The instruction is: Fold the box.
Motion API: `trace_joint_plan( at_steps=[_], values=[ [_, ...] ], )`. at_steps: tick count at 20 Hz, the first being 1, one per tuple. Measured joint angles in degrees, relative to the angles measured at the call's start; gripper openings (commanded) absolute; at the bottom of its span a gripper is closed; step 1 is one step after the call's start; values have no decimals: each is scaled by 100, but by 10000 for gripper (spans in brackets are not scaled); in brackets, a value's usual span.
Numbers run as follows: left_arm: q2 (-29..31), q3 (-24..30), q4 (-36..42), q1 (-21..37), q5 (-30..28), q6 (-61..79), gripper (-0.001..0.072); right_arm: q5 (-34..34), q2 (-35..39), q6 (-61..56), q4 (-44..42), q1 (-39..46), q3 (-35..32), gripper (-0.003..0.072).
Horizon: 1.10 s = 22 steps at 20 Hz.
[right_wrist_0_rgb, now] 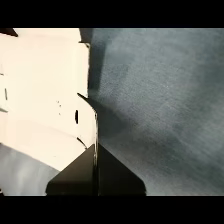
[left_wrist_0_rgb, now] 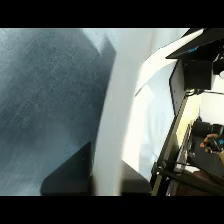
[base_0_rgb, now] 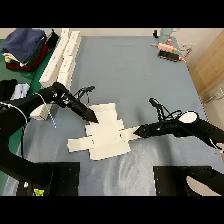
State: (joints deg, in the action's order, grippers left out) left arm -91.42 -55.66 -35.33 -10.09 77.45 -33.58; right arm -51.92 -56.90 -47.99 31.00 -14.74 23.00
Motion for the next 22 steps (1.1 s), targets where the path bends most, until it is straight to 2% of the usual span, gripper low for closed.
trace_joint_plan(
  at_steps=[4,5,6,7,8,10,11,13,16,17,19,22],
  values=[
    [0,-85,-44,-31,-9,50,18,0,2,-4,2,0,0,1],
    [0,-103,-46,-28,-9,57,124,0,2,-7,2,0,0,1],
    [0,-114,-44,-28,-26,57,442,-2,2,-9,7,0,0,1],
    [0,-120,-59,-20,-107,52,535,-4,2,-13,26,0,0,1],
    [0,-125,-57,-9,-81,35,534,-2,0,-11,35,2,0,1],
    [0,-133,-11,-15,-72,20,279,-4,2,-13,76,0,0,1],
    [0,-138,-11,-15,-79,7,210,-4,2,-22,103,2,0,1],
    [0,-138,20,-15,-52,9,15,-4,2,-61,160,0,0,1],
    [0,-138,39,-15,52,127,15,4,2,-107,208,0,0,1],
    [0,-138,46,-17,70,157,15,4,2,-122,221,0,0,32],
    [0,-138,57,-22,96,190,15,7,2,-133,249,0,0,226],
    [0,-144,304,-39,136,256,11,74,7,-212,286,11,35,237]
  ],
)
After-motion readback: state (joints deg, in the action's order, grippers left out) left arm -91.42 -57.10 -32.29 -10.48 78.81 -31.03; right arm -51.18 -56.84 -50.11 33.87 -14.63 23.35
